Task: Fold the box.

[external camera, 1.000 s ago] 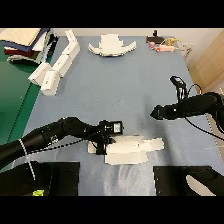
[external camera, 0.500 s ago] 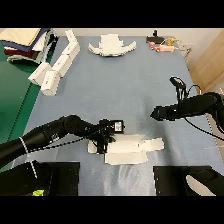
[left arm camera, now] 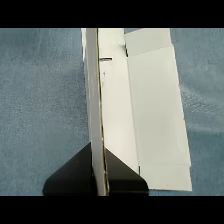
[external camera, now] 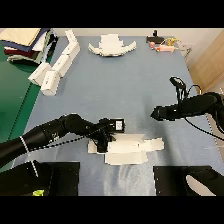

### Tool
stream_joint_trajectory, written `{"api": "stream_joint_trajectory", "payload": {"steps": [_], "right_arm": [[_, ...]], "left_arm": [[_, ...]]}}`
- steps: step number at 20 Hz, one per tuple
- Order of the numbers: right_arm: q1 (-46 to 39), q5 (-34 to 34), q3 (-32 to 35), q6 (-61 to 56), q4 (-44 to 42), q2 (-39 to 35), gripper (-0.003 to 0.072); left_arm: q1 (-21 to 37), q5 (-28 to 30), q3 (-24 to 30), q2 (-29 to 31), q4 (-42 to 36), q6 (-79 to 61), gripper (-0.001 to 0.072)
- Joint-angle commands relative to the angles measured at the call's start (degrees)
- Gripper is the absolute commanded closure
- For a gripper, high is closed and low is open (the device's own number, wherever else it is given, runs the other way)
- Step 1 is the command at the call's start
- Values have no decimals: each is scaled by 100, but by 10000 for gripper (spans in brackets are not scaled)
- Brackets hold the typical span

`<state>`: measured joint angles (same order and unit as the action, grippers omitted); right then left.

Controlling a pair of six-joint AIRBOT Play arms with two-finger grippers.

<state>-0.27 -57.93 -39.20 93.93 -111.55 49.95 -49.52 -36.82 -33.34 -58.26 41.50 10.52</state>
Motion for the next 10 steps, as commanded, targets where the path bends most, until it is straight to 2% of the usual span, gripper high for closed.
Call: {"api": "stream_joint_trajectory", "payload": {"steps": [1, 10], "right_arm": [[2, -2, 0, 0, 9, 0, 283], [2, 0, 0, 0, 13, 0, 283]], "left_arm": [[-4, 22, -17, 2, -59, 2, 696], [-11, 26, -17, -140, -103, 4, 696]]}}
